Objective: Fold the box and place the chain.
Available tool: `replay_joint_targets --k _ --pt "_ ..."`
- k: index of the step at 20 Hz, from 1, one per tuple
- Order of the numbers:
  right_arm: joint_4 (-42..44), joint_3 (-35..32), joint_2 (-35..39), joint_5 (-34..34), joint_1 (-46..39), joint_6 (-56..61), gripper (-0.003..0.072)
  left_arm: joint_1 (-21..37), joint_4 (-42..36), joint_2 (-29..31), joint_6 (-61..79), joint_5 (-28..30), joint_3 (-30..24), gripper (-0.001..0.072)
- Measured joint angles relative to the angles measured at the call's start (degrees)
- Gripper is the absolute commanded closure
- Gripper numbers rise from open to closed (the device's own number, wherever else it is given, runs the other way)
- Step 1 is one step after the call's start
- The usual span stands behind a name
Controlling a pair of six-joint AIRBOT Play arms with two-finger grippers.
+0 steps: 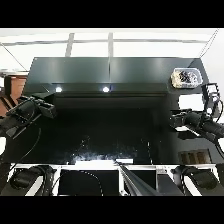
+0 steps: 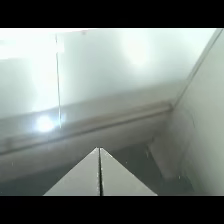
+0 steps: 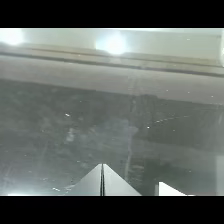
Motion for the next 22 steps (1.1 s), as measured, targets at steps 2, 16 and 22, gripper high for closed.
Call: replay_joint_targets --k 2,16,22 --pt "0.2 0.0 0.0 -0.2 0.0 0.7 -0.0034 0.0 -0.2 -0.2 0.0 1.0 0.0 0.0453" --pt "-18.5 22.8 -31.6 -2.2 -38.6 14.1 -0.0034 0.0 -5.9 -8.3 -0.4 2.5 0.0 0.0001" --pt "-12.4 43.3 -55.7 18.4 -56.9 3.4 -0.0034 0.0 -6.2 -12.9 -0.4 2.6 0.0 0.0"
